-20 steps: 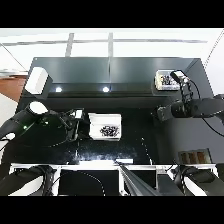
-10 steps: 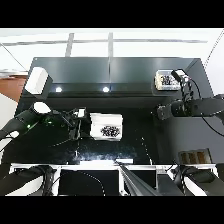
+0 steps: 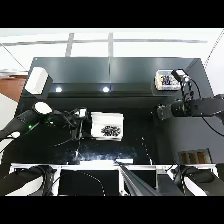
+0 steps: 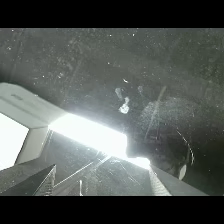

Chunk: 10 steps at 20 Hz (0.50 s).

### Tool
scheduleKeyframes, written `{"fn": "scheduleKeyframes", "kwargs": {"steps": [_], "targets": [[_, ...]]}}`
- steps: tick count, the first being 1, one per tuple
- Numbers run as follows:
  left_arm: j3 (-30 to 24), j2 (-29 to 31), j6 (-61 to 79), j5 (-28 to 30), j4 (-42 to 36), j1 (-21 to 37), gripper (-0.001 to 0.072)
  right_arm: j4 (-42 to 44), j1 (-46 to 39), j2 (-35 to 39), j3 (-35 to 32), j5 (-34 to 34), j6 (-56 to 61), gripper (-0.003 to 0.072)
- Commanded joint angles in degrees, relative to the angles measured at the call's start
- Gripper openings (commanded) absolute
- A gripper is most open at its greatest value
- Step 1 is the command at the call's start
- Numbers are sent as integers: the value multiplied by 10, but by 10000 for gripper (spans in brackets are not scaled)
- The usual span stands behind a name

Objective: Fold the box and place the chain.

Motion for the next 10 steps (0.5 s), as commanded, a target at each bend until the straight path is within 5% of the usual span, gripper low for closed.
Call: {"fn": "scheduleKeyframes", "kwargs": {"steps": [1,10], "targets": [[0,-7,0,2,-5,-5,711,0,0,0,0,2,0,699],[0,-16,-2,46,-14,-44,711,0,0,-1,0,13,2,699]]}}
